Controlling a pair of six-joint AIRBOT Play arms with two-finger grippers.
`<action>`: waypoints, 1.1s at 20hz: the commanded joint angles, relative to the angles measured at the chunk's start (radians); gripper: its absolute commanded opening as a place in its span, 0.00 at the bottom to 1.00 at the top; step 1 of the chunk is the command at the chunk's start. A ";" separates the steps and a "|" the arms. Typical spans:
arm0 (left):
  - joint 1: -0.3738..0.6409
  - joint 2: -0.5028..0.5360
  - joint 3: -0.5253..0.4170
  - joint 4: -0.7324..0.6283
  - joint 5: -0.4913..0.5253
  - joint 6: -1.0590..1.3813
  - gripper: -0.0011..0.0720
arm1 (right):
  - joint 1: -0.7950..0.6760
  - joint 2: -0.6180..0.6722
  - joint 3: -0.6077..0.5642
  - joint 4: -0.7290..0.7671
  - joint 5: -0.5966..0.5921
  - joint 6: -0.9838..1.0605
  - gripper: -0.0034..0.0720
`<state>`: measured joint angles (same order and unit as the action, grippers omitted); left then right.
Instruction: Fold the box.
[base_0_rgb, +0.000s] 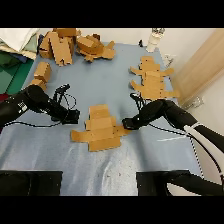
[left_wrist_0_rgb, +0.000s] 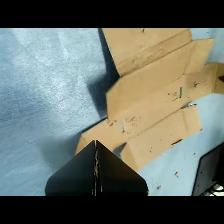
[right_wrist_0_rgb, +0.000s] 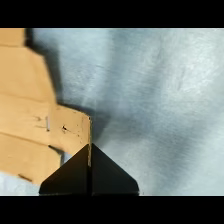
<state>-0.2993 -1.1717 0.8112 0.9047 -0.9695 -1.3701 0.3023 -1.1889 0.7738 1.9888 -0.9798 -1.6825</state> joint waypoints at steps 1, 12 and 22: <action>0.008 0.000 -0.003 -0.056 0.028 0.024 0.03 | 0.000 0.091 -0.002 0.008 0.025 0.007 0.05; 0.132 -0.110 -0.005 -0.353 -0.019 0.276 0.03 | 0.090 0.130 -0.053 0.004 0.029 0.018 0.05; 0.261 -0.304 -0.004 -0.548 -0.183 0.641 0.04 | 0.180 0.130 -0.053 -0.013 0.018 0.056 0.05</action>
<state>-0.0673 -1.4281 0.8062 0.3870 -1.1297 -0.7902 0.4618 -1.0595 0.7212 1.9812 -0.9531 -1.6409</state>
